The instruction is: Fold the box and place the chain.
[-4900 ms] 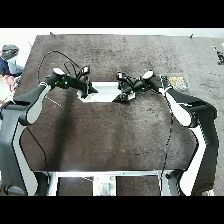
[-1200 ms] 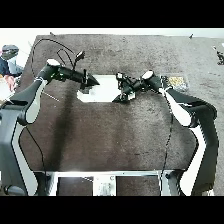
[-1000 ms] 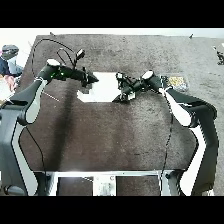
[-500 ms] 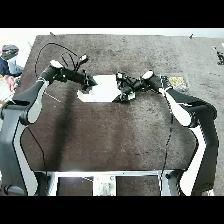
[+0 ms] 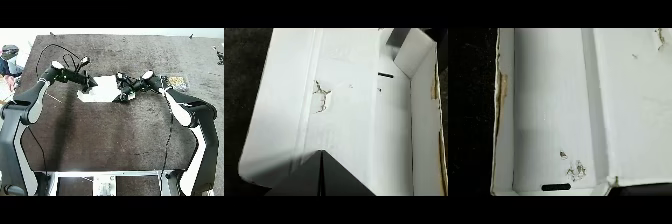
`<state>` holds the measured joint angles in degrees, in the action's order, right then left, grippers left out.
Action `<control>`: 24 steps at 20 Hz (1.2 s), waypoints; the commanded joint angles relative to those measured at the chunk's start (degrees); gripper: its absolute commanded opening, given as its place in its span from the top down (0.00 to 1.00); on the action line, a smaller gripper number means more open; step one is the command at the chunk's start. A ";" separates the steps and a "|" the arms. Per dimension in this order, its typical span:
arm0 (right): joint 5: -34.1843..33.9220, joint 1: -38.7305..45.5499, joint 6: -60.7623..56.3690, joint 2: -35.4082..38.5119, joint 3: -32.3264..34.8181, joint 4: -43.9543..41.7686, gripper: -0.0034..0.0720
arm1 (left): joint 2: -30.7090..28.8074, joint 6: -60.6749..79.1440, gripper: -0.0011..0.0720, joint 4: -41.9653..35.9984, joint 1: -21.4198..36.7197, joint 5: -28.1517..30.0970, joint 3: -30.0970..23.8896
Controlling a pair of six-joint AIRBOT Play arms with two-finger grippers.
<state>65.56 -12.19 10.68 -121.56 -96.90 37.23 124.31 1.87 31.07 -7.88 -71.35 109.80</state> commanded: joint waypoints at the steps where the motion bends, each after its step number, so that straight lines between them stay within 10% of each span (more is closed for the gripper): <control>1: 0.02 -0.07 0.02 -0.02 0.00 0.04 0.40 | -2.99 1.81 0.98 -3.02 1.36 0.20 0.13; 10: -0.02 -0.07 0.02 -0.02 0.00 0.04 0.40 | -11.28 2.91 0.97 15.96 3.06 -13.77 -0.20; 13: -0.02 -0.07 0.02 -0.02 0.00 0.04 0.40 | -10.49 3.37 0.08 17.40 1.49 -8.41 -3.87; 24: 0.00 -0.07 0.02 -0.02 0.00 0.04 0.40 | -10.19 7.65 0.05 18.21 -1.79 1.86 -13.75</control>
